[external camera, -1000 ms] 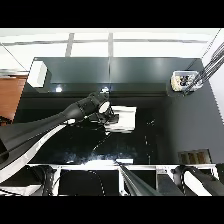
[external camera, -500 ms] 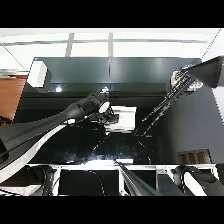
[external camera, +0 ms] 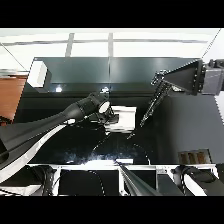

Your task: Fold the box and place the chain.

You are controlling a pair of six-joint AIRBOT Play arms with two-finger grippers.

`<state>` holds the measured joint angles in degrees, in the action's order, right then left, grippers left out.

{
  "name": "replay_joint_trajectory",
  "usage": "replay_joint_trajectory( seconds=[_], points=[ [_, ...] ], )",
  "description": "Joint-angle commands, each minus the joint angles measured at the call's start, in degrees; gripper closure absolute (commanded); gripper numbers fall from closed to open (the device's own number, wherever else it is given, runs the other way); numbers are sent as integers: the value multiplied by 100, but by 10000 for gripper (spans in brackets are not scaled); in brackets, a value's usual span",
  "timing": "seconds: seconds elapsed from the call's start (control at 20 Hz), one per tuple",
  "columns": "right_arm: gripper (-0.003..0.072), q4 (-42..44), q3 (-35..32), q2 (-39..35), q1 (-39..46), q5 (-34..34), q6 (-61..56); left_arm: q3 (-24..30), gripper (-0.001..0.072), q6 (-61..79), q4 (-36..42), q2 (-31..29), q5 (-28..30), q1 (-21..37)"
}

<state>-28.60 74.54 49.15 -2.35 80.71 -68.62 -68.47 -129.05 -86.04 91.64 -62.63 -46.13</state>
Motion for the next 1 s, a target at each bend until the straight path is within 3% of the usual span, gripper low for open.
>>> replay_joint_trajectory(
  seconds=[0.0, 0.3, 0.7, 0.95],
  points=[
    [682, -188, -227, 48, -208, -136, 42, -2, 680, 2, -2, 2, 0, 4],
    [683, -146, -933, 118, -680, -929, 68, -2, 680, 2, -2, 2, 0, 4],
    [683, -507, -1043, 581, -833, -1054, 2, -2, 680, 2, -4, 2, 2, 4],
    [682, -763, -2022, 590, -944, -1263, -13, -2, 680, 2, -2, 2, 2, 4]
  ],
)
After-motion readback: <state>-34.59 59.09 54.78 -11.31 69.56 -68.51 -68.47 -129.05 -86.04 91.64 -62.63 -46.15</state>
